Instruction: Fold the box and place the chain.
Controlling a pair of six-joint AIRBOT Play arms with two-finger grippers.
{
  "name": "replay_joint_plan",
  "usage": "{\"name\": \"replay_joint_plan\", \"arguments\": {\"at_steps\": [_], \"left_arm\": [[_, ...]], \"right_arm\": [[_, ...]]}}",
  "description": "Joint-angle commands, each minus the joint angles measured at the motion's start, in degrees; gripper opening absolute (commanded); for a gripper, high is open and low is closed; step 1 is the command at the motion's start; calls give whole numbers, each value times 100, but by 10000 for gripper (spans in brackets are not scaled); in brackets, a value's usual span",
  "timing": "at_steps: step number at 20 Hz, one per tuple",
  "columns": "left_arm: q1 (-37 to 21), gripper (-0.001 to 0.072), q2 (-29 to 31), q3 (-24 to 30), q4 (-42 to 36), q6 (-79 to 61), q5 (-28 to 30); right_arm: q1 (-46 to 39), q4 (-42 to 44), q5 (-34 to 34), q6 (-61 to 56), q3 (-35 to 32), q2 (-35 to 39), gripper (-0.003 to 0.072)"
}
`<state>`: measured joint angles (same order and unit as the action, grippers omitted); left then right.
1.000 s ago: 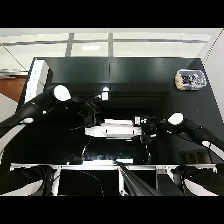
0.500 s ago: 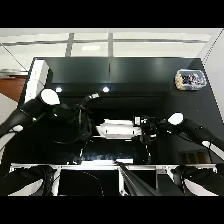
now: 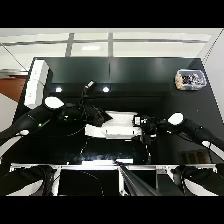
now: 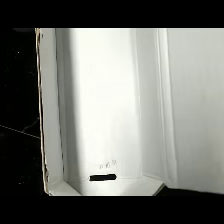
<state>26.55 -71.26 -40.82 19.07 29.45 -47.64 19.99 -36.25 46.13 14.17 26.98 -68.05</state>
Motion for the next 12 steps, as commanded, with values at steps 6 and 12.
{"name": "replay_joint_plan", "arguments": {"at_steps": [6,12], "left_arm": [[424,27,-730,24,-44,-83,990],[463,27,-769,24,120,-81,824]], "right_arm": [[0,-81,-31,-28,-2,0,436],[0,-83,-35,-28,-2,0,436]]}}
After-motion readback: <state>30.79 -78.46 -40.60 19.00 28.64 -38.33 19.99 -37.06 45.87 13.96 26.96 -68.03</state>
